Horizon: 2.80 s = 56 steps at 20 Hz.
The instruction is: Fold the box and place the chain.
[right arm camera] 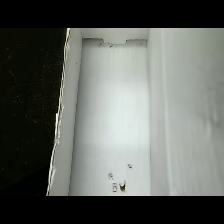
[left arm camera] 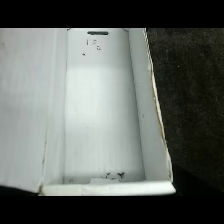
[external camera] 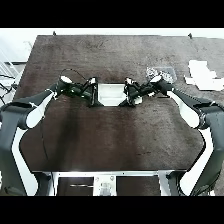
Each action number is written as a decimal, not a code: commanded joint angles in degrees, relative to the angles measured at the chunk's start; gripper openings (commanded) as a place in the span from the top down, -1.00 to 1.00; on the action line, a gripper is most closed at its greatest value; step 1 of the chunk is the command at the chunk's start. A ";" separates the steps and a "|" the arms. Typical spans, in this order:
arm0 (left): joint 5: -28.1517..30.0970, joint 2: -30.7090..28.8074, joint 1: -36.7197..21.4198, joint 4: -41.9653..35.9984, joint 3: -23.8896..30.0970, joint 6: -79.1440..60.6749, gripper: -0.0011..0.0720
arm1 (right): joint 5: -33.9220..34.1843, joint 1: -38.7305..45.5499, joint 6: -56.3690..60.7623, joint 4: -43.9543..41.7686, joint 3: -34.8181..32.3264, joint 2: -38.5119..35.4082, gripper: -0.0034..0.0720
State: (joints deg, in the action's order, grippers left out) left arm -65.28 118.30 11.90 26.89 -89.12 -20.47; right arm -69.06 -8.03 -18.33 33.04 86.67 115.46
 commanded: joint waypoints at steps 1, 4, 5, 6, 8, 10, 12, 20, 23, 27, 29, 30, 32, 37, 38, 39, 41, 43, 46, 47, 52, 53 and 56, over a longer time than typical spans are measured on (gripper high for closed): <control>-0.09 0.04 0.00 0.17 -0.04 0.07 -0.17 | 0.00 -0.07 0.02 0.00 -0.02 0.00 -0.64; -0.11 -0.02 0.02 0.02 -0.04 0.07 -0.17 | 0.00 -0.07 0.02 0.00 -0.02 0.00 -0.64; -0.13 -0.02 0.02 -0.11 -0.04 0.07 -0.17 | 0.00 -0.07 0.04 -0.02 -0.02 0.00 -0.64; -0.13 -0.02 0.00 -0.11 -0.04 0.07 -0.17 | 0.00 -0.07 0.02 -0.02 -0.02 0.00 -0.64; -0.13 -0.02 0.00 -0.11 -0.04 0.07 -0.17 | 0.00 -0.07 0.04 0.00 -0.02 0.00 -0.64; -0.13 -0.02 0.02 -0.13 -0.04 0.07 -0.17 | 0.00 -0.07 0.04 0.00 -0.02 0.00 -0.64; -0.11 -0.02 0.00 -0.13 -0.04 0.07 -0.17 | 0.00 -0.07 0.04 -0.02 -0.02 0.00 -0.64; -1.40 -0.02 0.02 -0.07 -0.04 0.07 -0.17 | -1.11 0.72 2.84 0.81 0.00 -0.04 -1.00; -1.40 -0.02 0.00 0.02 -0.04 0.07 -0.17 | -1.55 2.36 2.86 1.27 0.00 -0.46 -1.00; -1.29 -0.02 0.00 0.04 -0.04 0.04 -0.17 | -2.58 5.88 2.93 1.29 0.00 -3.04 -1.00; -1.25 -0.02 0.00 0.04 -0.04 0.04 -0.17 | -4.33 7.80 3.41 1.29 0.00 -4.98 -1.00; -1.27 -0.02 0.00 0.04 -0.04 0.04 -0.17 | -5.49 8.70 4.20 1.29 0.00 -5.97 -1.00; -1.25 -0.02 0.00 0.04 -0.04 0.04 -0.17 | -8.33 10.47 5.64 1.25 0.00 -7.93 -1.00; -1.11 -0.02 0.00 0.04 -0.04 0.04 -0.17 | -18.71 9.84 9.16 -2.25 -0.02 -9.20 0.36; -0.98 -0.02 0.00 0.04 -0.04 0.04 -0.17 | -20.61 9.14 9.16 -2.69 -0.02 -9.20 0.86; -0.79 -0.02 0.00 0.04 -0.04 0.04 -0.17 | -21.35 8.22 9.60 -3.85 -0.09 -9.20 0.87; -0.68 -0.02 0.00 0.04 -0.04 0.04 -0.17 | -21.38 5.99 10.43 -6.71 -0.13 -9.16 0.87; -0.68 -0.02 0.00 0.04 -0.04 0.04 -0.17 | -17.81 3.56 10.71 -9.07 -0.13 -9.14 0.87; -0.68 -0.02 0.00 0.04 -0.04 0.04 -0.17 | -4.39 1.46 15.54 -9.07 -0.13 -9.05 0.87; -0.68 -0.02 0.00 0.04 -0.04 0.04 -0.17 | -0.46 1.36 17.53 -9.07 -0.13 -9.03 0.87; -0.17 -0.02 0.00 0.04 -0.04 0.04 -0.17 | 9.97 2.51 23.45 -8.98 -0.11 -7.93 0.87; -0.15 -0.02 0.00 0.04 -0.04 0.04 -0.17 | 10.12 2.56 24.48 -8.81 -0.13 -7.37 0.87; -0.09 -0.02 0.00 0.07 -0.04 0.04 -0.17 | 10.10 2.64 25.49 -8.37 -0.11 -5.11 0.87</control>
State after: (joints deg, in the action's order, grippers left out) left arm -65.58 118.30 11.97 26.89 -89.12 -20.40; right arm -61.47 -5.54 4.89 24.32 86.54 108.75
